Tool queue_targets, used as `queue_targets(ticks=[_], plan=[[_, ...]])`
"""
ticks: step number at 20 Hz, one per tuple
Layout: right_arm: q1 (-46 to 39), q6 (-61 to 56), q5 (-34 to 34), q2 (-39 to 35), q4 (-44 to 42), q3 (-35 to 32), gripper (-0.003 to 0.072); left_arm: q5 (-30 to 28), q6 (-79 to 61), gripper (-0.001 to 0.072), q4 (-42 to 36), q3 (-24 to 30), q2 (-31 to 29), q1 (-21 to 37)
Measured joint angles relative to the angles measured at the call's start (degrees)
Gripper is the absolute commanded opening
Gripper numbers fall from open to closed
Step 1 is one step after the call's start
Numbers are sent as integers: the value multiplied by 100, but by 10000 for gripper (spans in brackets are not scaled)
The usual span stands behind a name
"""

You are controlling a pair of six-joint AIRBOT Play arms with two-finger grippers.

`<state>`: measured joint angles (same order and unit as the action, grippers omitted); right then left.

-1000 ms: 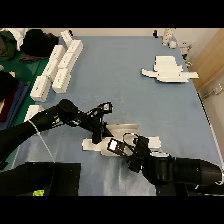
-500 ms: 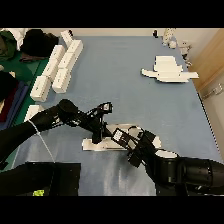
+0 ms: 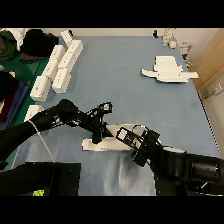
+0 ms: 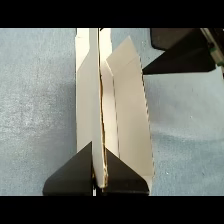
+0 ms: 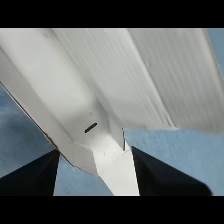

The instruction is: Fold the box.

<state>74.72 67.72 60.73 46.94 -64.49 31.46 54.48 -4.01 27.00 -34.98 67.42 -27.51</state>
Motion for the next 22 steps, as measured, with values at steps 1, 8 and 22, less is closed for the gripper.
queue_targets(ticks=[1,8,22], plan=[[-221,345,-125,-101,-142,-68,720,0,0,13,0,0,0,0],[-2503,4870,-1211,-485,-2830,-597,720,0,0,13,-2,-2,0,0],[-4754,10194,-1231,181,-6334,-925,720,0,-2,14,-2,0,0,0]])
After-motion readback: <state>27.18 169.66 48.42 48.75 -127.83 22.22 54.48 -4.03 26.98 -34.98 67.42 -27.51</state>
